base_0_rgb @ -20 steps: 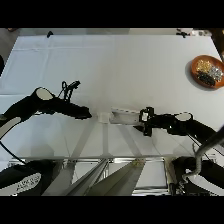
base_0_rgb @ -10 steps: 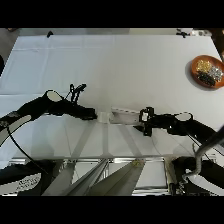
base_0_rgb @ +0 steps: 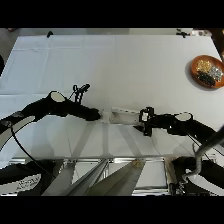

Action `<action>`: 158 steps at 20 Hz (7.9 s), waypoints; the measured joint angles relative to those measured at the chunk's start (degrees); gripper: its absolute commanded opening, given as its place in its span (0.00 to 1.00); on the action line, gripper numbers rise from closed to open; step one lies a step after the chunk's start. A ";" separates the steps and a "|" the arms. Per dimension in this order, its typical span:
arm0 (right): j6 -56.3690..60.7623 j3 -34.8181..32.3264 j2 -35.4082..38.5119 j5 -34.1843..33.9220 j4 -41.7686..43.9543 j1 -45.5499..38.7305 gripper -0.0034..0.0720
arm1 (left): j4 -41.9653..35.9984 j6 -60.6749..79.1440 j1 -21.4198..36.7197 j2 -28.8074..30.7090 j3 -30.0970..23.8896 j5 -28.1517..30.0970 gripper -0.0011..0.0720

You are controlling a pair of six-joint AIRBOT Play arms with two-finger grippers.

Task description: Fold the box and place the chain.

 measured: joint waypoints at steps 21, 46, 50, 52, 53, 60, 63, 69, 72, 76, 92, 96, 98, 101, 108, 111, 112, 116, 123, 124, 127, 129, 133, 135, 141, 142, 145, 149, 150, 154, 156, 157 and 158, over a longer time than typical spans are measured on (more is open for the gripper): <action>-0.02 0.00 0.00 0.02 0.00 0.00 0.67 | -6.78 12.39 -0.92 3.80 0.00 -6.16 0.31; 0.00 0.02 0.00 0.00 0.02 0.00 0.67 | -1.09 2.64 -7.10 3.93 2.78 1.53 0.69; 0.00 0.00 0.00 0.02 0.02 0.00 0.67 | 0.59 -0.79 -8.70 3.93 5.09 3.76 0.69; 0.00 0.02 0.00 0.02 0.02 0.00 0.67 | 2.19 -3.04 -9.27 3.91 6.19 4.79 0.70; 0.00 0.00 0.00 0.02 0.02 0.00 0.67 | 3.32 -4.28 -9.53 3.89 6.49 4.76 0.70; -0.02 0.02 0.00 0.02 0.02 0.00 0.67 | 9.62 -11.39 -10.49 3.69 7.37 3.39 0.70; -0.02 0.02 0.00 0.02 0.00 0.00 0.67 | 10.21 -12.76 -11.30 3.65 7.45 3.21 0.71; -0.02 0.00 0.00 0.02 0.02 0.00 0.67 | 10.01 -15.63 -13.49 3.50 8.57 3.74 0.71; -0.02 0.00 0.00 0.02 0.02 0.00 0.67 | 10.14 -17.40 -14.38 2.86 10.03 3.87 0.71; 0.00 0.00 0.00 0.02 0.00 0.00 0.67 | 12.33 -20.70 -15.52 1.27 12.13 2.86 0.70; 0.00 0.00 0.00 0.00 0.02 0.00 0.67 | 29.46 -42.05 -19.76 -0.26 17.25 2.51 0.68; -0.02 0.00 0.00 0.00 0.00 0.00 0.67 | 32.11 -46.40 -21.57 -1.01 17.33 3.54 0.61; 0.00 0.02 0.00 0.00 0.00 0.00 0.67 | 33.07 -48.30 -22.62 -1.33 17.33 4.24 0.54; 0.00 0.00 0.00 0.00 0.00 0.00 0.67 | 34.67 -51.10 -23.96 -1.68 17.35 5.49 0.54; -0.02 0.00 0.00 0.02 0.00 0.00 0.67 | 39.21 -58.62 -26.60 -3.89 17.35 7.32 0.49; -0.02 0.02 0.00 0.02 0.00 0.00 0.67 | 40.70 -60.87 -27.15 -4.66 17.35 7.87 0.43; -0.02 0.02 0.00 0.02 0.00 0.00 0.67 | 41.09 -61.18 -27.23 -4.87 17.35 7.91 0.33; -0.02 0.02 0.00 0.02 -0.02 0.00 0.67 | 42.03 -62.12 -27.45 -5.22 17.35 7.58 0.04; -0.02 0.00 0.02 0.07 -0.07 -0.02 0.67 | 40.85 -62.55 -28.15 -5.35 17.44 8.52 0.42; 0.00 0.00 0.02 0.07 -0.04 -0.02 0.67 | 40.37 -62.73 -28.13 -5.38 17.62 8.52 0.49; -0.13 0.02 0.02 0.11 -0.07 -0.02 0.67 | 39.47 -63.32 -27.63 -5.44 19.34 6.01 0.49; 0.00 0.02 0.02 0.09 0.11 -0.04 0.67 | 39.43 -63.54 -27.02 -5.40 21.24 3.32 0.49; 0.02 0.02 0.04 0.02 0.22 -0.02 0.67 | 41.00 -65.68 -26.36 -5.42 23.98 -0.98 0.49; 0.00 0.02 0.00 -0.24 0.00 0.00 0.67 | 41.88 -66.77 -26.25 -6.03 24.55 -2.78 0.49; -0.17 0.02 0.00 -0.04 -0.09 0.00 0.67 | 43.67 -68.22 -26.91 -9.84 25.20 -6.47 0.47; -0.15 0.02 0.00 -0.04 -0.09 0.00 0.67 | 44.00 -68.43 -26.99 -10.29 25.44 -6.97 0.44; -0.13 0.02 0.00 -0.02 -0.07 0.00 0.67 | 45.27 -69.26 -27.19 -11.21 26.60 -7.89 0.44; 0.00 0.02 0.00 -0.02 -0.02 0.00 0.67 | 46.34 -69.77 -27.23 -11.89 28.09 -8.76 0.46; 0.00 0.02 0.00 -0.02 -0.02 0.00 0.67 | 46.51 -69.79 -27.23 -11.96 28.28 -8.83 0.50; 0.02 0.02 0.00 -0.02 0.00 0.00 0.67 | 46.82 -68.91 -27.26 -12.13 29.20 -7.76 0.65; 0.22 0.02 0.00 -0.15 0.20 0.00 0.67 | 47.60 -68.37 -27.15 -12.20 29.73 -8.00 0.64; 0.11 0.02 0.00 -0.09 0.09 0.00 0.67 | 47.17 -68.35 -27.17 -12.17 29.94 -8.72 0.64; 0.07 0.02 0.00 -0.07 0.04 0.00 0.67 | 46.97 -68.22 -27.17 -12.15 30.18 -8.96 0.64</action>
